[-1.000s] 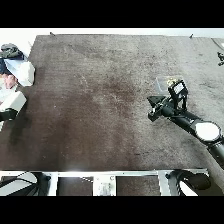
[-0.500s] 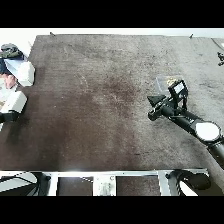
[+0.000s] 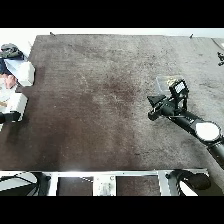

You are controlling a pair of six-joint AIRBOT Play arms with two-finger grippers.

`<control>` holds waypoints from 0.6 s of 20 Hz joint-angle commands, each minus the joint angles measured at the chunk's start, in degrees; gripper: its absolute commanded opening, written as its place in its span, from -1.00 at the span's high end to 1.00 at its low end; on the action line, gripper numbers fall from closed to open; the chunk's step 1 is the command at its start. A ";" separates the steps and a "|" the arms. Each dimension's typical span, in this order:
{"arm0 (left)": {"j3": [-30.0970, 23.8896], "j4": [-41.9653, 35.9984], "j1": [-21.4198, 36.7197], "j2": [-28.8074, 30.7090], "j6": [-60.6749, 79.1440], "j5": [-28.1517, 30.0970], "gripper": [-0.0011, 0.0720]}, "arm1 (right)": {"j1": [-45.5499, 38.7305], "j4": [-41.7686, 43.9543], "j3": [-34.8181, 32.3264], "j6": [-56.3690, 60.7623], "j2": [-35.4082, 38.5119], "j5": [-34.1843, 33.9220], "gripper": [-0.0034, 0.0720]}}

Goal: Fold the box and place the chain.

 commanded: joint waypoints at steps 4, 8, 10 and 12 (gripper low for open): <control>0.90 0.07 -0.02 3.78 0.07 0.44 -1.00 | -0.02 0.00 -0.02 0.17 0.04 -1.36 0.94; 4.28 -2.14 -0.02 11.13 0.11 -7.41 -1.00 | -0.02 0.02 -0.02 0.20 0.07 -1.97 0.94; 6.71 -7.69 -0.17 15.12 4.92 -12.94 -0.99 | -0.02 0.02 0.04 0.17 0.07 -2.12 0.94; 8.79 -14.01 -1.42 18.51 10.27 -18.12 -0.97 | -0.02 0.02 0.04 0.20 0.37 -2.12 0.94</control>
